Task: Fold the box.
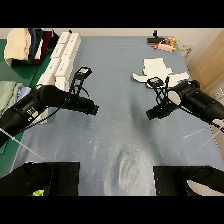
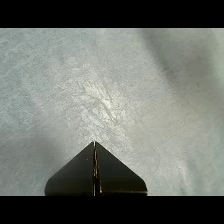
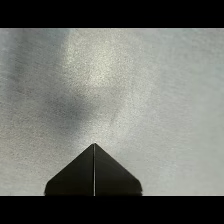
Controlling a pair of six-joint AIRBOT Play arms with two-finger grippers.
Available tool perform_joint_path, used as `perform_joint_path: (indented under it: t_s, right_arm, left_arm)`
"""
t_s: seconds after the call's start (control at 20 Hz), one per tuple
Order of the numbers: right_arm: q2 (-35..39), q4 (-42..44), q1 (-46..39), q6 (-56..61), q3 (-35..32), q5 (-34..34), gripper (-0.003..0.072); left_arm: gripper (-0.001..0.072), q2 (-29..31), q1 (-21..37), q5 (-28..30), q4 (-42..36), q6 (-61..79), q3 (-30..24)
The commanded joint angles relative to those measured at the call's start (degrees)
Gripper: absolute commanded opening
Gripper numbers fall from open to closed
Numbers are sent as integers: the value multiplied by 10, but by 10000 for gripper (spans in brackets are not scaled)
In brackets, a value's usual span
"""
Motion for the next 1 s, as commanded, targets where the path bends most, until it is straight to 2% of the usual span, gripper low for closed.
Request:
perform_joint_path:
  t_s: [0.0,0.55,0.7,0.85,0.95]
  right_arm:
    - [0,0,0,0,0,0,6]
    - [0,1,0,0,0,-16,6]
    - [0,55,0,1,0,-7,6]
    - [-4,149,0,43,-3,-6,6]
    - [-9,122,-14,55,25,0,7]
  left_arm:
    - [13,0,0,0,0,0,1]
    - [13,0,0,0,0,0,1]
    - [13,0,0,0,0,0,1]
    - [13,0,0,0,0,0,1]
    - [13,0,0,0,0,0,1]
